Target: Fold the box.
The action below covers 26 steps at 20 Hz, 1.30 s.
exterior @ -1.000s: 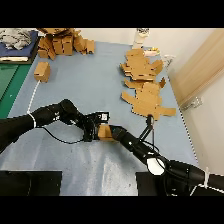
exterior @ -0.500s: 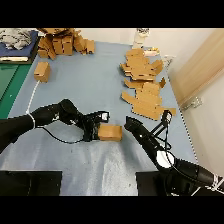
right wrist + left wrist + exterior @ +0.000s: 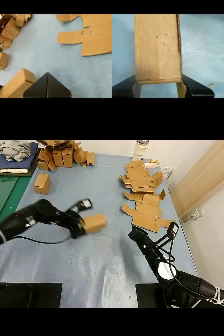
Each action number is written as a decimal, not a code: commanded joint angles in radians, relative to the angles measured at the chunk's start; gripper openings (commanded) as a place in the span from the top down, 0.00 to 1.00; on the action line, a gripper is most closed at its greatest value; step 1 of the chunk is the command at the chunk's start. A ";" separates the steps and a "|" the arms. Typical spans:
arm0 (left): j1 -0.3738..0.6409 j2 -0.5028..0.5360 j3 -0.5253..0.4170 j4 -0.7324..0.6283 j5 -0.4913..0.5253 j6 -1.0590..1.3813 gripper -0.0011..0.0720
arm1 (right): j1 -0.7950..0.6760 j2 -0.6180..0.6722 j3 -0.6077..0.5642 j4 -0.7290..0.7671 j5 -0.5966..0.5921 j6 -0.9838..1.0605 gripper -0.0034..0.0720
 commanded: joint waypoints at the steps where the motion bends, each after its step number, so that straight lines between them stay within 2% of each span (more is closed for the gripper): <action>1: 0.196 0.066 0.001 0.341 0.063 -0.435 0.43 | 0.000 0.027 0.001 0.001 -0.016 -0.003 0.95; 2: 0.266 0.062 0.001 0.381 0.077 -0.505 0.43 | 0.000 0.037 0.001 0.000 -0.016 -0.003 0.95; 5: 0.460 0.031 0.005 0.385 0.135 -0.592 0.43 | 0.000 0.058 0.001 -0.003 -0.016 -0.003 0.95; 9: 0.605 -0.034 0.049 0.377 0.176 -0.623 0.43 | 0.000 0.064 0.001 -0.003 -0.012 -0.003 0.95; 18: 0.605 -0.257 0.299 0.365 0.119 -0.672 0.43 | 0.000 0.064 0.001 -0.003 -0.014 -0.003 0.95; 23: 0.605 -0.314 0.339 0.351 0.080 -0.672 0.42 | 0.000 0.063 0.001 -0.004 -0.017 -0.003 0.95; 24: 0.605 -0.313 0.339 0.351 0.082 -0.671 0.16 | 0.000 0.063 0.001 -0.004 -0.018 -0.003 0.95; 25: 0.605 -0.313 0.339 0.351 0.082 -0.674 0.04 | 0.000 0.063 0.001 -0.004 -0.021 -0.003 0.95; 26: 0.605 -0.313 0.339 0.351 0.077 -0.674 0.04 | 0.000 0.064 0.001 -0.004 -0.024 -0.003 0.95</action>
